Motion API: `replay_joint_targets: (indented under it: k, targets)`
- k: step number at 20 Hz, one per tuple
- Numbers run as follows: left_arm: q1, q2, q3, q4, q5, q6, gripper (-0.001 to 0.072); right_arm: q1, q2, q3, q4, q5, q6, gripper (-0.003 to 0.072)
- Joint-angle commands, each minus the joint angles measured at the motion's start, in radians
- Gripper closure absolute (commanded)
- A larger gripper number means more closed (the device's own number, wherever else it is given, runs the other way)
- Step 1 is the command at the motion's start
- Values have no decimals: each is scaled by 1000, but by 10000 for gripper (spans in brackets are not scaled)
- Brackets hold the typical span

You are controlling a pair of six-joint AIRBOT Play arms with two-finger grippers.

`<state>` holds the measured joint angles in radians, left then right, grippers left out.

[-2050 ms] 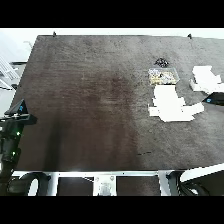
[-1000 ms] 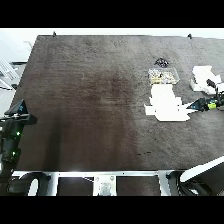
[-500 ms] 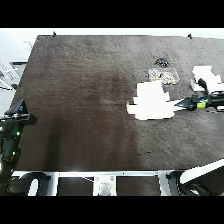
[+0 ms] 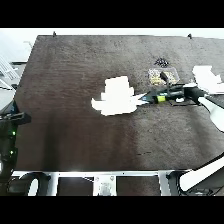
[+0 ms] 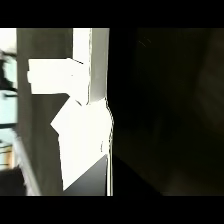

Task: Fold the box and place the chain.

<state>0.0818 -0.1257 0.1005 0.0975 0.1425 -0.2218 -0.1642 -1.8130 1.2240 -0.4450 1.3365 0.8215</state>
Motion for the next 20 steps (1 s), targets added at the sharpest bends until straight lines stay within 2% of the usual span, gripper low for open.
replay_joint_targets:
  k: [1,6,9,10,11,12,13,14,16,17,20]
  targets:
    - [1,1,1,8,51,13,689,100,3,16,-21,-139,68,680]
    - [1,1,1,8,24,13,689,144,3,13,-36,-246,76,679]
    - [1,1,1,8,-20,13,688,153,3,13,-37,-260,72,679]
    - [1,1,1,8,-41,14,628,153,3,13,-37,-270,73,679]
    - [1,1,1,8,-82,13,474,153,3,13,-38,-270,72,679]
    - [1,0,3,11,-147,17,469,156,3,12,-38,-270,73,679]
    - [1,-7,9,19,-216,32,285,158,3,12,-35,-270,74,679]
    - [1,-29,21,19,-253,31,269,161,3,12,-34,-271,79,679]
    - [1,-117,67,20,-266,41,266,169,3,12,-35,-280,85,679]
    - [1,-178,99,19,-269,39,186,172,3,11,-34,-285,92,679]
    - [1,-455,259,31,-401,47,170,175,3,10,-31,-294,91,679]
